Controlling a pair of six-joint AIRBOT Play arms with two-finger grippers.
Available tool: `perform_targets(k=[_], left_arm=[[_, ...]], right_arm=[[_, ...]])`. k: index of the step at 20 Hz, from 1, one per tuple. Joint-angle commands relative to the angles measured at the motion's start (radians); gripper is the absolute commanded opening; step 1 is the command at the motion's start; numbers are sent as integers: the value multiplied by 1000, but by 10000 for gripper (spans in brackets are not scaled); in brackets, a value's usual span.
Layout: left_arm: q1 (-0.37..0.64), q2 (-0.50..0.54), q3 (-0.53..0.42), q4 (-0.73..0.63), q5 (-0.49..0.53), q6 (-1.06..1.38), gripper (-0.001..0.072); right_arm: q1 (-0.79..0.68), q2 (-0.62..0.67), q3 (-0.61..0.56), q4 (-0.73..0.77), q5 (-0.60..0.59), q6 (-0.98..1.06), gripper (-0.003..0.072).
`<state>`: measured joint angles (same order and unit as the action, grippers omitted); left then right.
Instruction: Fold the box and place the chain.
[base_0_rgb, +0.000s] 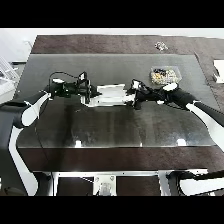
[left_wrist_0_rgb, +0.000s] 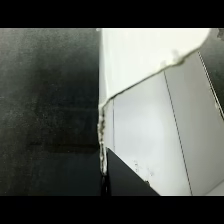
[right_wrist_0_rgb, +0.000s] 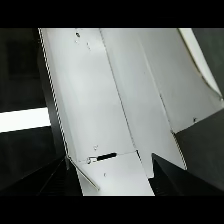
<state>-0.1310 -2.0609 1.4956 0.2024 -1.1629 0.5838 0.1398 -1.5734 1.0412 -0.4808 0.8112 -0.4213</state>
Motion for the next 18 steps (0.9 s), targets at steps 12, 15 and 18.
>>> perform_targets(k=[12,15,18], left_arm=[[1,0,0,0,0,-4,22],[1,0,0,0,0,-7,22],[1,0,0,0,0,-7,22]], right_arm=[[-5,-115,187,-63,69,8,628],[-6,-138,204,-71,91,14,627],[-6,-160,212,-86,92,22,627]])
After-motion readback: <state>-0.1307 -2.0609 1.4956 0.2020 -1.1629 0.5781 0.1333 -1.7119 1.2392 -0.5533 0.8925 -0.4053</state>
